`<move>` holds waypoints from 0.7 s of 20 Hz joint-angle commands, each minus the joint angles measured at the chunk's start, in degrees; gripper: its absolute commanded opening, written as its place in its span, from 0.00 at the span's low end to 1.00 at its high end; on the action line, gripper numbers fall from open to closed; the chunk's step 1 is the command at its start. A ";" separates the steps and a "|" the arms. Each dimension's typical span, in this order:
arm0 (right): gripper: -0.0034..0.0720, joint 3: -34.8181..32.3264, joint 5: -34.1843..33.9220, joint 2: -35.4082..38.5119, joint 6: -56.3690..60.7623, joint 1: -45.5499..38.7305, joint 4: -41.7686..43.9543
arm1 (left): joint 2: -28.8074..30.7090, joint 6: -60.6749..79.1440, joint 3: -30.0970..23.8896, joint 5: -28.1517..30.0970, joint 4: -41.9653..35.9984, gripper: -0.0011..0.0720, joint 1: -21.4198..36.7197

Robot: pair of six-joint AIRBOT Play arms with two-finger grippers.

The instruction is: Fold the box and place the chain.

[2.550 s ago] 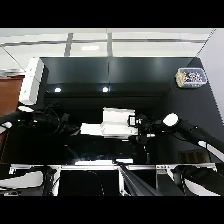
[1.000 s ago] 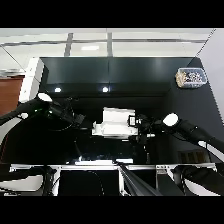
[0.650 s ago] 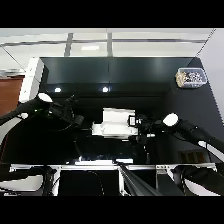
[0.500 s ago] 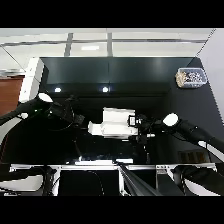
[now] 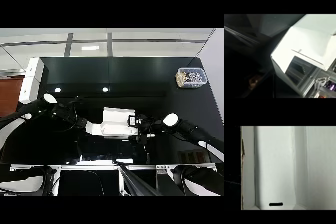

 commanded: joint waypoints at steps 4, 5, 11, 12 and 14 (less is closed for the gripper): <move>0.16 -0.02 0.00 0.02 0.00 0.04 0.02 | -0.02 5.99 0.07 -4.11 -11.17 0.05 1.84; 0.16 -0.02 0.00 0.02 0.00 0.04 0.02 | -0.02 5.99 0.07 -5.20 -12.24 0.08 2.56; 0.16 -0.02 0.00 0.00 0.02 0.02 0.02 | -0.04 5.99 0.07 -6.73 -11.80 0.73 1.44; 0.16 -0.02 0.00 0.02 0.02 0.04 0.02 | -0.04 5.95 0.07 -6.23 -11.80 0.73 0.50; 0.16 -0.02 0.00 0.02 0.02 0.02 0.02 | -0.04 5.62 0.09 -4.66 -11.82 0.73 -1.55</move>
